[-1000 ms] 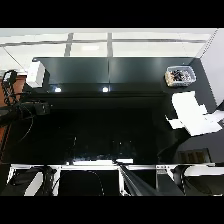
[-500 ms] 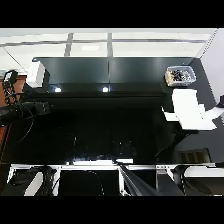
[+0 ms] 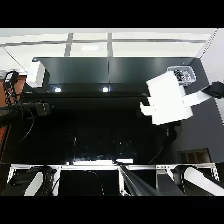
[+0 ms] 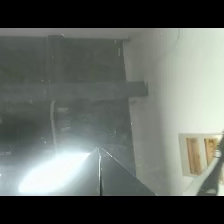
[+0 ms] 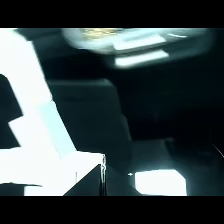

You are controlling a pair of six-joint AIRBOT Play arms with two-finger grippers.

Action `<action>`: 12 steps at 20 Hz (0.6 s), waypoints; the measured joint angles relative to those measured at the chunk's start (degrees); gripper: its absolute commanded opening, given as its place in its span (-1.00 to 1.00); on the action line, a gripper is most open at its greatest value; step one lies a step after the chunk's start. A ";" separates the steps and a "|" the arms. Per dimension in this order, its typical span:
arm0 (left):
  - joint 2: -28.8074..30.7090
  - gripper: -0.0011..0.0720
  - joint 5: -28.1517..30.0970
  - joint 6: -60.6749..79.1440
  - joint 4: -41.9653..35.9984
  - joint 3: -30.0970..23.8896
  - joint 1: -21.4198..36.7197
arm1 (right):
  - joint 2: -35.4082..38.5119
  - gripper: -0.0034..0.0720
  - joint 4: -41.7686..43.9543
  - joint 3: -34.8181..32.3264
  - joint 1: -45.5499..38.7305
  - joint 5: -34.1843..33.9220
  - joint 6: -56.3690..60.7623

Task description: Fold the box and place the chain.

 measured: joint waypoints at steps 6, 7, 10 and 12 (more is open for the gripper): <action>0.00 -0.91 -1.20 0.02 0.00 0.00 0.00 | 7.61 -0.88 3.30 -10.95 12.07 -2.73 2.64; 0.00 -0.91 -1.22 0.02 0.00 0.00 0.00 | 7.96 -0.88 3.50 -12.48 13.77 -3.69 3.30; 0.00 -0.91 -1.42 0.02 0.00 0.00 0.00 | 8.57 -0.88 4.22 -17.00 18.95 -7.54 4.83; 0.00 -0.91 -1.42 0.02 -0.28 0.00 0.00 | 8.79 -0.88 5.51 -19.56 21.94 -10.73 5.57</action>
